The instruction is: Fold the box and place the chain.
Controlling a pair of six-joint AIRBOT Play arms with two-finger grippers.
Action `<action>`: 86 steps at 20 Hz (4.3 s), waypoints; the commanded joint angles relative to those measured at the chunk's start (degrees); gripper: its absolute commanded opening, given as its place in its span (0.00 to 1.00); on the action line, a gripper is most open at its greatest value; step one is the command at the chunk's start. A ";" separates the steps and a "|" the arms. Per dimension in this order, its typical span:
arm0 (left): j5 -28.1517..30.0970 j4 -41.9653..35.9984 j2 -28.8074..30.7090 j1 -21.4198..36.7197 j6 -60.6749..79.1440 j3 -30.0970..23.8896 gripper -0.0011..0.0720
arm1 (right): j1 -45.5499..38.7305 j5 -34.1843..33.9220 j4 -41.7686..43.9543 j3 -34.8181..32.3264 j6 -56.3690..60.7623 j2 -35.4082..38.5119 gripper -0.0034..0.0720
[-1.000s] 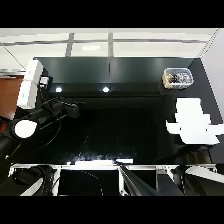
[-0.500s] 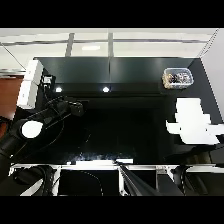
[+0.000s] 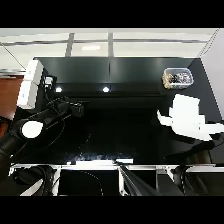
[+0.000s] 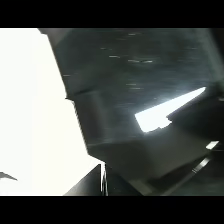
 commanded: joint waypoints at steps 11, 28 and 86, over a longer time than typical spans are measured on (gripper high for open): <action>-1.75 -1.05 -0.04 -0.02 0.02 0.00 0.99 | 27.08 -6.99 14.45 -26.32 3.45 23.39 0.07; -26.82 -23.80 -21.24 4.66 5.22 9.75 0.99 | 61.22 -36.74 14.25 -51.21 1.05 60.78 0.07; -26.82 -26.12 -34.99 -6.29 90.58 14.51 0.05 | 72.83 -28.26 -22.62 -41.20 -5.64 59.98 0.93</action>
